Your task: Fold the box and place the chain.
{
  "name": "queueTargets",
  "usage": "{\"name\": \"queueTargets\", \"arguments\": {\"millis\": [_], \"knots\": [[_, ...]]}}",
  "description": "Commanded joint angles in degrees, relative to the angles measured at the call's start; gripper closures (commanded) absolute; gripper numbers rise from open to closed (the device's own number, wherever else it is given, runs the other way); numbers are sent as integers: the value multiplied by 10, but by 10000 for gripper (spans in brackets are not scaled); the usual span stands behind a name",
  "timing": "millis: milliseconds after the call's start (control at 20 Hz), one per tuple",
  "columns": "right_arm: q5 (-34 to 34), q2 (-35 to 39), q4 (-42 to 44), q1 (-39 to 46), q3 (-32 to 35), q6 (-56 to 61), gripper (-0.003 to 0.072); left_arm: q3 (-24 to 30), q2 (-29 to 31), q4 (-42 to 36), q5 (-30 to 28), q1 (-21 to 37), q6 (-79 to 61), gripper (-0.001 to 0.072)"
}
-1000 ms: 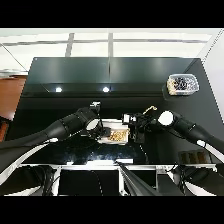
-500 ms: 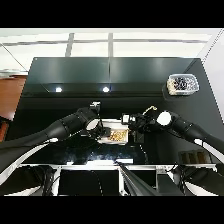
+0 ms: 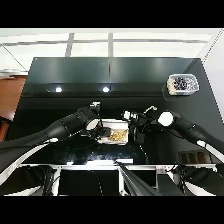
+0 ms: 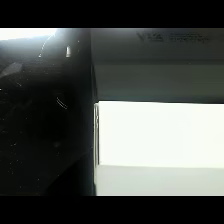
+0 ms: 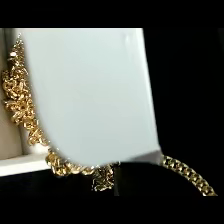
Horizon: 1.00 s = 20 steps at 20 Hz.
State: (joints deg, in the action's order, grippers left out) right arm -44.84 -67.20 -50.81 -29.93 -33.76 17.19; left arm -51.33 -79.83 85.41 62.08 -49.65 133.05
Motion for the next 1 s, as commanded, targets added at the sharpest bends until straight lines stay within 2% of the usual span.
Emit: {"name": "queueTargets", "arguments": {"millis": [0, 200, 400, 550, 650, 800, 850, 900, 950], "knots": [[-41, 44, -51, 0, -1, 82, 657, 0, 0, 0, 0, 0, 0, 676], [-119, 117, -99, 7, -30, 169, 658, 0, 0, 0, 0, 0, 0, 677], [-179, 180, -83, 29, -93, 216, 658, 0, 0, 0, 0, 0, 0, 677], [-212, 196, -5, 31, -148, 220, 659, 0, 0, -2, 0, 0, 0, 676], [-209, 192, 67, 28, -147, 219, 659, 0, 0, -2, 0, 0, 0, 676], [-196, 167, 71, 9, -133, 219, 646, 0, 0, -2, 0, 0, 0, 676], [-188, 157, 71, 5, -124, 221, 463, 0, 0, -2, 0, 0, 0, 676], [-183, 150, 62, 5, -118, 221, 180, 0, 0, -2, 0, 0, 0, 676], [-176, 147, 31, 8, -117, 226, 33, 0, 0, -2, 0, 0, 0, 676]]}}
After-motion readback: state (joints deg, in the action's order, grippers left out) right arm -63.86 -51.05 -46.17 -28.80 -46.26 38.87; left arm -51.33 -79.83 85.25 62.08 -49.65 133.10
